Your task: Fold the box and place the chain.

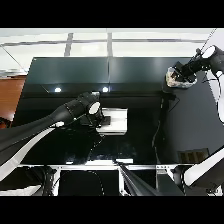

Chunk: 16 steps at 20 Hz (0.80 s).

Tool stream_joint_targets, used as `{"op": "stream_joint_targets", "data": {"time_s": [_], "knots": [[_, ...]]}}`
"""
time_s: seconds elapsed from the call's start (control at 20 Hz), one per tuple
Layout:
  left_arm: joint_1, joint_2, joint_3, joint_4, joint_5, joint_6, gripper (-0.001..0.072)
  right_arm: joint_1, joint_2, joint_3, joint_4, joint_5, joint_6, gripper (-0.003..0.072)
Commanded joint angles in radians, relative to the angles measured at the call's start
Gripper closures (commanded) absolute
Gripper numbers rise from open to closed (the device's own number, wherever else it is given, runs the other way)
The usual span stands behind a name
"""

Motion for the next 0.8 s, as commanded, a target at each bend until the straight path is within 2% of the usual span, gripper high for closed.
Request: {"op": "stream_joint_targets", "data": {"time_s": [0.0,0.05,0.2,0.5,0.75], "knots": [[0.001,0.0,0.0,0.0,0.0,0.0,0.0681,0.004,-0.011,0.0,0.007,-0.02,0.017,0.0651],[0.001,0.0,0.0,0.0,0.0,0.0,0.0681,0.003,0.0,0.0,0.006,-0.008,0.005,0.0671],[0.001,0.0,0.0,0.0,0.001,0.0,0.0681,-0.008,0.079,0.0,0.003,0.013,-0.058,0.0672],[0.001,0.0,0.0,0.0,0.001,0.0,0.0681,-0.052,0.367,0.0,0.038,0.01,-0.142,0.0672],[0.001,0.0,0.0,0.0,0.001,0.0,0.0681,-0.064,0.626,0.0,0.15,0.01,-0.206,0.0673]]}}
